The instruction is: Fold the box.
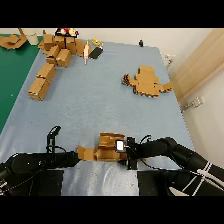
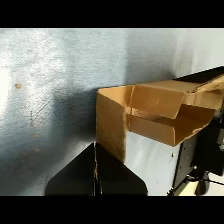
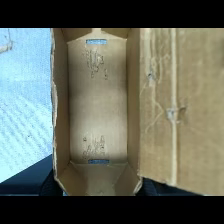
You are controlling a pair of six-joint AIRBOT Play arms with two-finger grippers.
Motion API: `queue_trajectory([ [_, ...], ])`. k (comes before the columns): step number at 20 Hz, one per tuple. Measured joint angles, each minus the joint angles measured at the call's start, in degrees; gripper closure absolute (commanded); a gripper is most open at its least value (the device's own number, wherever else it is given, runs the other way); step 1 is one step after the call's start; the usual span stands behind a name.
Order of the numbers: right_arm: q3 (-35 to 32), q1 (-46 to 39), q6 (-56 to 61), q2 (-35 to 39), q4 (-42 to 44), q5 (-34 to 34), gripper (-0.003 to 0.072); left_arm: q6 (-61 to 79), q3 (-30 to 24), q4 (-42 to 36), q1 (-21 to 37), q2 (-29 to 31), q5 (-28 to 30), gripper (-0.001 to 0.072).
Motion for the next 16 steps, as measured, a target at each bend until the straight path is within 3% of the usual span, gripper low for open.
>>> queue_trajectory([
  [6,0.0,0.0,0.0,0.0,0.0,0.0,0.0168,5.6,-1.4,-5.6,0.0,0.0,1.6,0.0699],
  [16,0.0,0.0,0.0,0.0,0.0,0.0,0.0168,23.4,-1.6,-21.5,0.0,0.0,2.0,0.0699],
])
